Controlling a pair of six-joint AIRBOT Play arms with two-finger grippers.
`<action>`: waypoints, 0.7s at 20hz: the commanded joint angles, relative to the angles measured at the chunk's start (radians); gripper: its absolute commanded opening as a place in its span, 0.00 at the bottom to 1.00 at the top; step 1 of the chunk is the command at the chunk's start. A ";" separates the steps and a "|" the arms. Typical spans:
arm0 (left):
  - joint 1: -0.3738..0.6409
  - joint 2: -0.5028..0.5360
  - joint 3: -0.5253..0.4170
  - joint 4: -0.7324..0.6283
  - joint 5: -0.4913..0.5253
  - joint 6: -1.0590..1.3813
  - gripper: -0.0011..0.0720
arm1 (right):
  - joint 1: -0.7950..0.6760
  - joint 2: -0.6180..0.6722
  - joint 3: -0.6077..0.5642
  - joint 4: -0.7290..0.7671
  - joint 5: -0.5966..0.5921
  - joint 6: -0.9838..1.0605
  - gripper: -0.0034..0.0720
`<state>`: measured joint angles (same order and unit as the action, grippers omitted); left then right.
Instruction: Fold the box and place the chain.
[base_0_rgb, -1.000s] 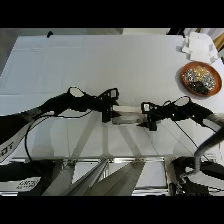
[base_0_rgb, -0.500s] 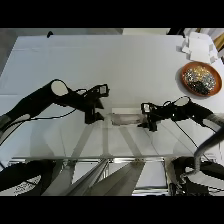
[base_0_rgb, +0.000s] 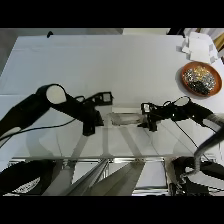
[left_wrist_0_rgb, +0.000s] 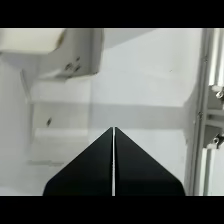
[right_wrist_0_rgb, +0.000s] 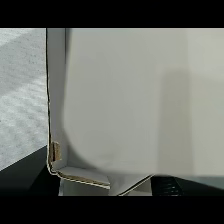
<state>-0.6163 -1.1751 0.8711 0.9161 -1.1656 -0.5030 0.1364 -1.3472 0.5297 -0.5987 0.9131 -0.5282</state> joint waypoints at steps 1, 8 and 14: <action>-0.137 0.004 0.001 -0.014 0.154 -0.014 0.02 | 0.000 0.001 0.000 0.000 0.000 0.000 0.54; -0.200 -0.103 0.001 -0.145 0.554 -0.063 0.02 | 0.000 0.001 0.000 0.000 0.000 0.000 0.54; -0.199 -0.183 0.001 -0.145 0.904 -0.286 0.02 | 0.000 0.001 0.000 0.000 0.000 0.000 0.54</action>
